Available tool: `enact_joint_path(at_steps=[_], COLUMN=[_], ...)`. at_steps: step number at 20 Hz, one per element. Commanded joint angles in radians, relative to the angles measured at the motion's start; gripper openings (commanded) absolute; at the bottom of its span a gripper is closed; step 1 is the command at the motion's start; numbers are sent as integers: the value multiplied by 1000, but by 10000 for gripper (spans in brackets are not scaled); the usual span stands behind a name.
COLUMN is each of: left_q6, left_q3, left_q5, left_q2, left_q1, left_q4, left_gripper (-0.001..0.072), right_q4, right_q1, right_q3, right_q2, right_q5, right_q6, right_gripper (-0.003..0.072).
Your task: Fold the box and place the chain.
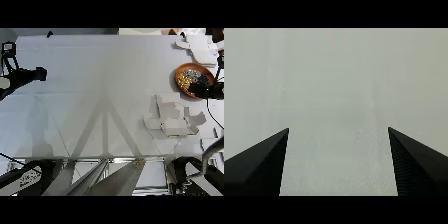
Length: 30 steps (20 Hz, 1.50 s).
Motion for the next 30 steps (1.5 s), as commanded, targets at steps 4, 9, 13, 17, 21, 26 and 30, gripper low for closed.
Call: enact_joint_path(at_steps=[4,9,13,17,21,26,30], left_q6=[1,0,0,0,0,0,0], left_q3=[1,1,1,1,1,1,1], left_q5=[0,0,0,0,0,0,0], left_q2=[1,1,1,1,1,1,1], left_q1=[0,0,0,0,0,0,0], left_q4=[0,0,0,0,0,0,0], left_gripper=[700,700,700,700,700,700,700], right_q4=[4,82,84,78,60,-106,-236], right_q1=[0,0,0,0,0,0,0], right_q3=[0,0,0,0,2,108,140], right_q2=[-1,1,1,1,1,0,-15], right_q5=[0,161,281,373,378,410,480], right_q6=[4,-6,-79,-262,-285,-259,-264], right_gripper=[12,12,12,26,511,510,507])
